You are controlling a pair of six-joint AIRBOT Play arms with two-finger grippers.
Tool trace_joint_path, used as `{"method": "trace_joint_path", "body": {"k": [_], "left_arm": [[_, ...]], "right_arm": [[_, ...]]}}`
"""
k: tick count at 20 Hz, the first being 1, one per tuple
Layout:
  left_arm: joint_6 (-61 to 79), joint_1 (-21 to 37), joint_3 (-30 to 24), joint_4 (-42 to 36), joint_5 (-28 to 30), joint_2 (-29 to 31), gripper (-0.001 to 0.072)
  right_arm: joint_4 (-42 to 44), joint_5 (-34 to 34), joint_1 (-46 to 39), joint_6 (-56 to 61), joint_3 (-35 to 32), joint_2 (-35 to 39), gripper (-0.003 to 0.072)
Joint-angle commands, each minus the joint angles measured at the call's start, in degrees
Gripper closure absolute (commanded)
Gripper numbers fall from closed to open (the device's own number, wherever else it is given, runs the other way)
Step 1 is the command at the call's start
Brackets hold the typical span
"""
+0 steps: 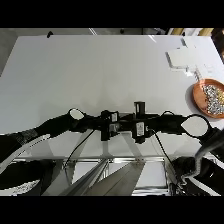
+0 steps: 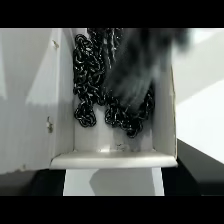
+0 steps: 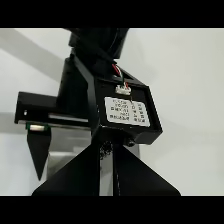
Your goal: Fold the box and place the chain.
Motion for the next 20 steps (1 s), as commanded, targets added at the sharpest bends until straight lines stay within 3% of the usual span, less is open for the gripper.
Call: {"method": "trace_joint_path", "body": {"k": [1, 3, 6, 10, 14, 17, 20], "left_arm": [[0.37, -0.07, 0.0, 0.87, 0.02, -0.07, 0.0364], [0.35, -0.07, 0.0, 0.87, 0.02, -0.07, 0.0364], [0.37, -0.07, 0.0, 0.87, 0.02, -0.07, 0.0364], [0.35, -0.07, 0.0, 0.87, 0.04, -0.07, 0.0364], [0.35, -0.07, 0.0, 0.87, 0.02, -0.07, 0.0364], [0.37, -0.07, 0.0, 0.87, 0.02, -0.07, 0.0364], [0.35, -0.07, 0.0, 0.87, 0.02, -0.07, 0.0364]], "right_arm": [[3.13, -3.93, 0.81, 0.0, 0.11, 0.07, 0.0664], [0.02, -3.85, 0.81, 0.46, 0.11, 0.07, 0.0664], [-10.91, -2.89, 0.81, 10.1, 0.11, 0.07, 0.0664], [-25.4, 4.79, 0.0, 19.65, 0.11, 0.09, 0.0664], [-29.51, 12.35, -3.65, 21.03, 0.11, 0.09, 0.0664], [-30.1, 14.4, -6.99, 21.0, 0.11, 0.09, 0.0662], [-30.4, 16.79, -10.16, 21.0, 0.42, 0.07, 0.0451]]}}
